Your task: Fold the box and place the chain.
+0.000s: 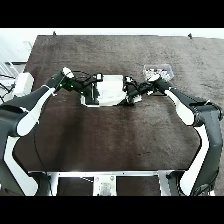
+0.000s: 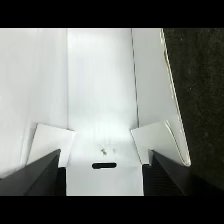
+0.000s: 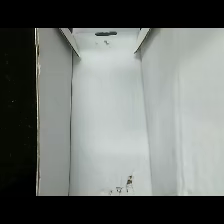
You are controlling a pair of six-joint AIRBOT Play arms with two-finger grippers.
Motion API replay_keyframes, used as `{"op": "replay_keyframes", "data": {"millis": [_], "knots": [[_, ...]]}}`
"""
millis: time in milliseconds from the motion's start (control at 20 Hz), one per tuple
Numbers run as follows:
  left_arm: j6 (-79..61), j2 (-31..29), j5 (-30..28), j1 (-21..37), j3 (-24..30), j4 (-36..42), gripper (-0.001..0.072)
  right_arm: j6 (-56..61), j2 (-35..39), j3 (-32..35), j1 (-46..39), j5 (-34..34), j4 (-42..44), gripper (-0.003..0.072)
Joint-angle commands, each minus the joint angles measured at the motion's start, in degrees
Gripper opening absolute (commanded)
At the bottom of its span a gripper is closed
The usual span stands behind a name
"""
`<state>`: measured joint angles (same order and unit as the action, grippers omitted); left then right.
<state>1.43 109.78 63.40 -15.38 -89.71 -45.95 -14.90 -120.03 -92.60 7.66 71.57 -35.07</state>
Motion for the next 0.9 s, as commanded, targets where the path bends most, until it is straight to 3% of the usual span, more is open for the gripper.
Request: {"op": "replay_keyframes", "data": {"millis": [0, 250, 300, 350, 450, 600, 700, 850], "knots": [[-0.5, 0.2, -0.8, 0.0, 0.0, 1.4, 0.0654, 0.0, 0.0, 0.0, 0.0, 0.0, 0.0, 0.0516], [-0.4, 0.2, -1.3, 0.0, 0.0, 1.4, 0.0642, 0.0, 0.0, 0.0, 0.0, 0.0, 0.0, 0.0516], [-0.4, 0.2, -1.0, 0.1, 0.0, 1.3, 0.0451, 0.0, 0.0, 0.0, 0.0, 0.0, 0.0, 0.0517], [-0.5, 0.2, -0.8, 0.3, 0.0, 1.0, 0.0333, 0.0, 0.0, 0.0, 0.0, 0.0, 0.0, 0.0516], [-0.5, 0.1, 0.2, 0.7, -0.2, 0.8, 0.0170, 0.0, 0.0, 0.0, 0.0, 0.0, 0.0, 0.0516], [-0.4, -0.3, 2.3, 2.1, -0.2, 0.6, 0.0166, 0.1, 0.0, 0.0, 0.0, 0.0, 0.0, 0.0516], [-0.4, -0.3, 5.7, 3.7, -0.2, 0.6, 0.0020, 0.0, 0.0, 0.0, 0.0, 0.0, 0.1, 0.0516], [-0.4, -0.4, 8.2, 5.1, -0.2, 0.9, 0.0019, 0.1, 0.0, 0.0, 0.0, 0.0, 0.0, 0.0516]]}}
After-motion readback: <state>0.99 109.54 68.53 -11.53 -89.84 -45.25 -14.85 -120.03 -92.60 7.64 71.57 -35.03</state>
